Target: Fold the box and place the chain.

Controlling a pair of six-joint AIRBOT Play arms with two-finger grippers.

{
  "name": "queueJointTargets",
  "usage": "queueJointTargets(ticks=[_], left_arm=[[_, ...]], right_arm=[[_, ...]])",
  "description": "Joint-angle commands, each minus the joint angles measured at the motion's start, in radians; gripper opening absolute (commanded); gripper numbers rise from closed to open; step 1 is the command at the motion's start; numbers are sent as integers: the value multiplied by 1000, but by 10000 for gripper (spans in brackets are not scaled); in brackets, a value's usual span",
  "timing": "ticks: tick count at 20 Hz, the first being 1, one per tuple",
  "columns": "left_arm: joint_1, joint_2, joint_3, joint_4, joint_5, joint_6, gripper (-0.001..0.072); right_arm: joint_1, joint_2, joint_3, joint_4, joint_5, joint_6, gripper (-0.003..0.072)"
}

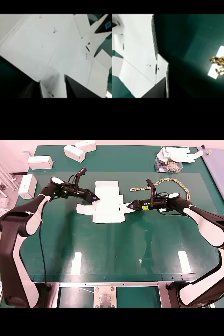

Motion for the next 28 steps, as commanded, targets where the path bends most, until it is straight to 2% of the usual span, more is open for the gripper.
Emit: queueJointTargets(ticks=[1,2,5,6,7,8,9,11,12,15,16,20,24,28], left_arm=[[-1,-1,1,7,-5,17,401],[-1,-1,1,5,-5,24,306],[-1,-1,1,-10,-18,73,302],[-1,-1,1,-19,-32,96,225],[-1,-1,1,-26,-46,119,218],[-1,0,1,-29,-61,148,148],[-1,-1,1,-30,-79,188,123],[-1,-1,-1,-32,-91,245,121],[-1,-1,-1,-33,-100,283,54],[-1,-1,-1,-34,-124,387,46],[-1,-1,-1,-35,-133,434,18],[-1,-1,-5,-61,-179,560,16],[-1,-1,-45,-66,-174,668,16],[-1,-1,-89,-82,-125,733,15]], right_arm=[[0,0,1,0,0,0,4],[0,0,1,0,0,0,4],[0,0,1,0,0,0,4],[0,0,1,0,0,0,4],[0,0,1,0,0,0,4],[0,0,1,0,0,0,4],[0,0,1,0,0,0,4],[0,0,1,0,0,0,4],[0,0,1,0,0,0,4],[0,0,1,0,0,0,4],[0,0,1,0,0,0,4],[0,0,1,0,1,0,5],[-1,0,1,1,19,0,5],[0,0,1,0,21,37,4]])
